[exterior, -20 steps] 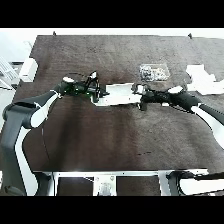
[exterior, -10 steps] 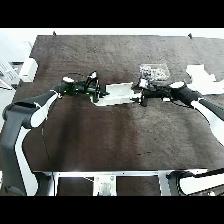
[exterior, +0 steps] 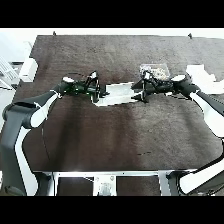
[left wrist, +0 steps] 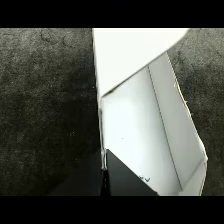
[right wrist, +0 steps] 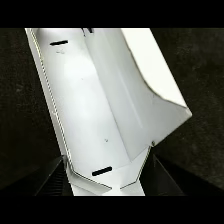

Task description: Fold the box and place the chain.

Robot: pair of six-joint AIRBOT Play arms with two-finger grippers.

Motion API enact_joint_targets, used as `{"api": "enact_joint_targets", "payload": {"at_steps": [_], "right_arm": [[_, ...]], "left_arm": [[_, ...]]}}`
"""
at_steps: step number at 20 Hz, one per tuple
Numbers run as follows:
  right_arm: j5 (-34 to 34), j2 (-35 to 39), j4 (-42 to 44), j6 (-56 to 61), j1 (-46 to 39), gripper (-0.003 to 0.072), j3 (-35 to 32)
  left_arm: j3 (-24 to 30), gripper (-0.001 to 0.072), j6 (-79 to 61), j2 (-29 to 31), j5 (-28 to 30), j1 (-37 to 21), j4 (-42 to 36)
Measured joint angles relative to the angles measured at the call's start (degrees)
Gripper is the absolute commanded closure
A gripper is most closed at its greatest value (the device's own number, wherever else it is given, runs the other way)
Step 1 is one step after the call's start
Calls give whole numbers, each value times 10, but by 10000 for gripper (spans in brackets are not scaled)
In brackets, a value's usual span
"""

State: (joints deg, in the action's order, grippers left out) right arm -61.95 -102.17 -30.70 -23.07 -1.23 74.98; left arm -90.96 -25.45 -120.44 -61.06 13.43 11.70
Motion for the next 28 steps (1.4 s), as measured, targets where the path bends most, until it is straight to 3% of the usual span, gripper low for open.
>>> {"api": "enact_joint_targets", "payload": {"at_steps": [8,28], "right_arm": [[-55,-47,-15,9,-5,66,67],[-86,-99,-24,-3,30,66,86]], "left_arm": [[0,687,0,0,0,0,0],[0,687,0,0,0,0,0]]}}
